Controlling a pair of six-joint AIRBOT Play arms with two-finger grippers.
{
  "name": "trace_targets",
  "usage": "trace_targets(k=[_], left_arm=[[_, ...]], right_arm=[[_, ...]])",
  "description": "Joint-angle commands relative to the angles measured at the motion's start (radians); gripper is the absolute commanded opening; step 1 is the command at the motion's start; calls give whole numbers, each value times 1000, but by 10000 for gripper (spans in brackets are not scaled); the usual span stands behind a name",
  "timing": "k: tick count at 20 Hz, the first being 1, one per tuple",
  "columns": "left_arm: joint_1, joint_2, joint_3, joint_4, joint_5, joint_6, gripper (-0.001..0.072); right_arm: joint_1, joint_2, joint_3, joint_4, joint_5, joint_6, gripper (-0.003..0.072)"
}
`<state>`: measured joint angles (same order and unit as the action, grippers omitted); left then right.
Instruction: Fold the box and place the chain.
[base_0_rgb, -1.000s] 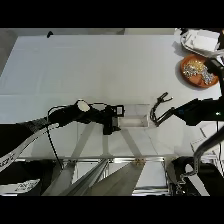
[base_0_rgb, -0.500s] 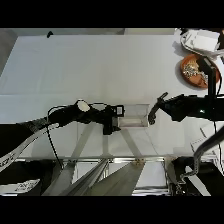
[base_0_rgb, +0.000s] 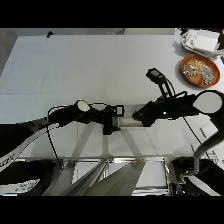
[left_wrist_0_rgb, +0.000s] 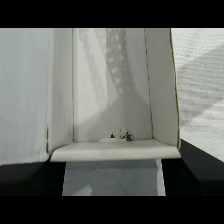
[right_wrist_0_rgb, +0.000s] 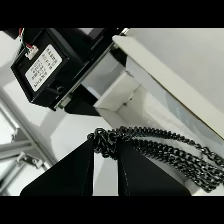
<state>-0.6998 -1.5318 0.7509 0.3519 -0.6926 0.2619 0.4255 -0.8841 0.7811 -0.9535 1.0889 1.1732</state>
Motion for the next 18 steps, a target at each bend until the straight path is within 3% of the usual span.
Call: trace_targets(k=[1,12,13,14,16,17,18], left_arm=[[0,1,0,0,0,0,314],[0,1,0,0,0,0,314],[0,1,0,0,0,0,314],[0,1,0,1,0,0,314],[0,1,0,0,0,0,314],[0,1,0,1,0,0,314],[0,1,0,0,0,0,314]], right_arm=[[45,-40,0,-16,-16,1,10],[45,-222,-81,-35,-94,2,13],[45,-226,-94,-27,-122,3,35],[45,-226,-104,-21,-146,5,108],[45,-226,-108,-15,-150,5,148],[45,-226,-108,-14,-146,5,220],[45,-225,-108,-10,-143,5,245]])
